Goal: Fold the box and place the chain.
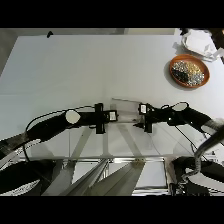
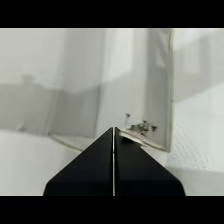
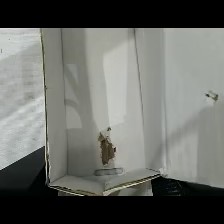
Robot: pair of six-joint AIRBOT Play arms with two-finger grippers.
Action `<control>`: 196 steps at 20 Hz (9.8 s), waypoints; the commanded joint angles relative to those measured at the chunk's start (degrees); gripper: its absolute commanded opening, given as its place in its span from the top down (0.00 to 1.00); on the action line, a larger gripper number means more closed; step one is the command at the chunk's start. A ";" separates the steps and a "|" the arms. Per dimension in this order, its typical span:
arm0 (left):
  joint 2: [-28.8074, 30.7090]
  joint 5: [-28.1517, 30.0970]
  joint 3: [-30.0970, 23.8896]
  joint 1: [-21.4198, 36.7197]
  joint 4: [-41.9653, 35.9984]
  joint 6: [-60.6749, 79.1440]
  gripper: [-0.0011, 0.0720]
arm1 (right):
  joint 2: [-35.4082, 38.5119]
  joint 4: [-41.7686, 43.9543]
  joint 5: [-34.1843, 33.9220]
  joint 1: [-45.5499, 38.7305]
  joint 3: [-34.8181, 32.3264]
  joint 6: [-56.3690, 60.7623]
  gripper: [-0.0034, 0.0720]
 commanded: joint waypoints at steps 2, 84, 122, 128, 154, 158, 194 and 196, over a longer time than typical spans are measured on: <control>6.84 -5.38 0.04 5.38 8.04 -18.16 0.98 | 0.04 -0.20 0.33 0.00 0.00 -0.15 0.41; -4.83 -23.34 5.95 13.35 13.53 -76.63 0.97 | 0.04 -0.20 0.50 0.00 0.00 -0.15 0.41; -7.04 -25.94 17.18 3.69 17.46 -86.64 0.37 | 0.04 -0.20 0.52 0.00 0.00 -0.15 0.41; -7.96 -26.08 17.20 2.49 21.22 -88.59 0.44 | 0.04 -0.20 0.52 0.02 0.00 -0.15 0.41; -23.30 -40.57 36.22 -7.06 45.62 -118.73 0.68 | 0.04 -0.20 0.52 0.02 -0.02 -0.15 0.41; -23.30 -40.00 36.22 -7.52 45.57 -124.30 0.93 | 0.04 -0.20 0.52 0.02 0.00 -0.15 0.41; -26.47 -46.03 40.50 -10.67 50.99 -144.21 0.71 | 0.04 -0.20 0.52 0.00 0.00 -0.15 0.41; -26.47 -45.92 40.50 -10.71 51.12 -144.04 0.98 | 0.04 -0.20 0.52 0.02 0.00 -0.15 0.41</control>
